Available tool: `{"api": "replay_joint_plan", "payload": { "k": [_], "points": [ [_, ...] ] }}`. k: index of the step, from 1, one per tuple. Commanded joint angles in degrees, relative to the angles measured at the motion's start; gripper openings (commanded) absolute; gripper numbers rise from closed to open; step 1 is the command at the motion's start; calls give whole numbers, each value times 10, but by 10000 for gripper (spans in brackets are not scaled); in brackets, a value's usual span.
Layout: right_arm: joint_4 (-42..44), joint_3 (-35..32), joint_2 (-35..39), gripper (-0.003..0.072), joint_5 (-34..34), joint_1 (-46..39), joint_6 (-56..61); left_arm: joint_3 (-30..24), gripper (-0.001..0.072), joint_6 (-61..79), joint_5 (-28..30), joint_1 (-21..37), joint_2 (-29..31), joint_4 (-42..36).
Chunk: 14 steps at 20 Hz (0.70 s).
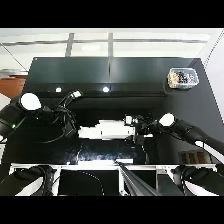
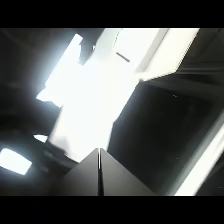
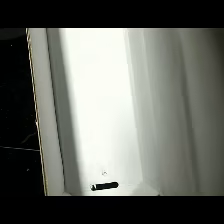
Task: Fold the box and place the chain.
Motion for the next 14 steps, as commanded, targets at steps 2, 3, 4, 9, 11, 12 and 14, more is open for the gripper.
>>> {"api": "replay_joint_plan", "payload": {
  "k": [2,3,4,9,11,12,14],
  "points": [
    [0,0,0,470,8,0,0,-52,30,-66,-14,3,3,-61],
    [0,0,0,470,8,0,0,-63,29,-88,-19,4,4,-68],
    [0,0,0,471,8,0,0,-76,29,-95,-22,4,7,-81],
    [0,0,0,470,8,0,1,-118,29,10,67,4,18,-304],
    [0,0,0,470,8,0,1,-118,29,36,122,4,17,-373],
    [0,0,0,470,8,0,1,-118,29,56,142,3,13,-406],
    [0,0,0,470,8,0,0,-117,29,76,179,-14,4,-443]
  ]
}}
